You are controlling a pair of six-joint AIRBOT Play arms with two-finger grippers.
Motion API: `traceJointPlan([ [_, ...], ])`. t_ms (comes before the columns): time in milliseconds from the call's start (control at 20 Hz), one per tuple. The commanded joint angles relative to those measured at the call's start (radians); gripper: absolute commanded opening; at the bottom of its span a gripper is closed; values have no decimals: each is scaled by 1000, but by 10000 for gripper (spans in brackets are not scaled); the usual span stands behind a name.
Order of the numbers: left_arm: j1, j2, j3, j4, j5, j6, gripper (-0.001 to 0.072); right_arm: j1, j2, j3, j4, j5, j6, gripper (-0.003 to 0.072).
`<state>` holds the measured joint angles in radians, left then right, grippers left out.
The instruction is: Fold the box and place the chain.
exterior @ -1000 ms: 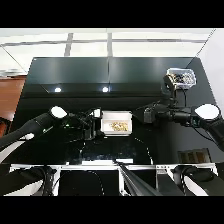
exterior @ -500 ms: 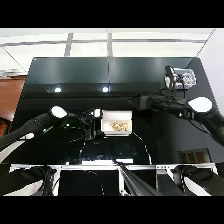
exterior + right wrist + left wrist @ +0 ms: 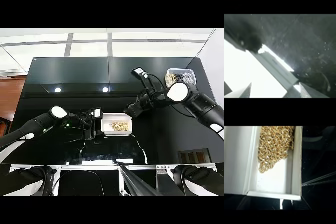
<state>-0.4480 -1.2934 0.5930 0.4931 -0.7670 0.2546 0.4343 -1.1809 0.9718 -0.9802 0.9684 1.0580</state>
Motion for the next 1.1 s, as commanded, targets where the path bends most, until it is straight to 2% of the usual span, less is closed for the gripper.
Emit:
traceJointPlan([
  [0,-1,-1,1,0,1,0,357,19,-10,25,10,166,-225,706],
  [100,-1,-1,1,0,1,0,357,25,-10,24,21,209,-332,706],
  [300,-1,-1,1,0,2,0,357,46,-13,16,29,187,-462,706],
  [500,-1,-1,1,0,2,0,357,54,-14,-18,64,171,-502,706],
  [700,-1,-1,1,0,2,0,357,72,-14,-69,71,95,-536,706],
  [950,-1,-1,1,0,2,-1,357,75,-14,-75,71,62,-537,706],
  [1050,-1,-1,1,0,2,-1,357,75,-14,-75,71,62,-539,542],
])
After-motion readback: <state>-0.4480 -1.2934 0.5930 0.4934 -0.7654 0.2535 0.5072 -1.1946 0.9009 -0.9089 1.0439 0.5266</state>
